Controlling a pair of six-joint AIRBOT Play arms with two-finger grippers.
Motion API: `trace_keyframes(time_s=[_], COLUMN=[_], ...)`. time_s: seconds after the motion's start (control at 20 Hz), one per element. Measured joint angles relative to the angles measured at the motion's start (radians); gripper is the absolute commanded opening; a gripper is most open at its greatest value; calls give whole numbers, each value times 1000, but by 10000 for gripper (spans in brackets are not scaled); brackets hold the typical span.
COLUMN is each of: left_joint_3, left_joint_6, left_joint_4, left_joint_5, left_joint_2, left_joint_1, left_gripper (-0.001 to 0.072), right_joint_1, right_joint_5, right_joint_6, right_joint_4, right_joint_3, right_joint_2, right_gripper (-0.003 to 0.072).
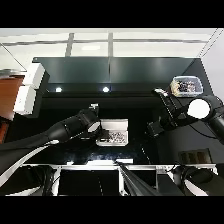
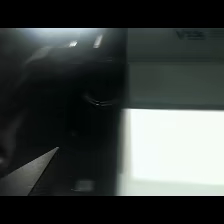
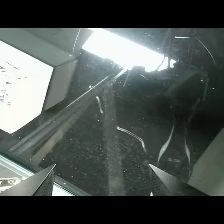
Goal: Fold the box and place the chain.
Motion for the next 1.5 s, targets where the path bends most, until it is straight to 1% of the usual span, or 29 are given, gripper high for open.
trace_keyframes(time_s=[0.2,0.4,0.55,0.7,0.8,0.85,0.95,1.05,1.1,1.15,1.2,1.25,1.3,1.35,1.4,1.5], left_joint_3=[48,65,69,57,24,-4,-77,-158,-194,-227,-251,-268,-278,-284,-287,-289], left_joint_6=[89,229,321,371,406,440,525,629,692,767,843,933,1018,1117,1217,1392], left_joint_4=[4,4,9,36,64,72,87,66,37,-16,-85,-176,-272,-378,-491,-658], left_joint_5=[-83,-194,-299,-388,-409,-396,-325,-206,-144,-74,-27,19,40,39,27,-32], left_joint_2=[36,150,282,453,576,642,748,817,834,842,840,827,805,772,736,663], left_joint_1=[0,0,0,9,43,74,167,294,366,446,524,608,686,766,840,947], left_gripper=[578,576,576,575,575,574,574,575,574,575,574,575,575,575,574,575], right_joint_1=[0,0,0,0,0,0,0,0,0,0,0,0,0,0,0,0], right_joint_5=[-5,-24,-55,-81,-86,-87,-91,-93,-93,-93,-94,-96,-98,-98,-98,-98], right_joint_6=[-7,-28,-40,-53,-57,-59,-60,-43,-30,-18,-7,-2,2,8,10,16], right_joint_4=[5,7,8,8,10,12,16,17,18,18,18,14,8,2,-5,-15], right_joint_3=[-3,-4,-4,-4,-4,-4,-4,-4,-4,-4,-4,-4,-4,-4,-4,-4], right_joint_2=[0,0,0,0,0,0,0,0,0,0,0,0,0,0,0,0], right_gripper=[706,706,706,706,706,706,706,706,706,706,706,706,706,706,706,707])
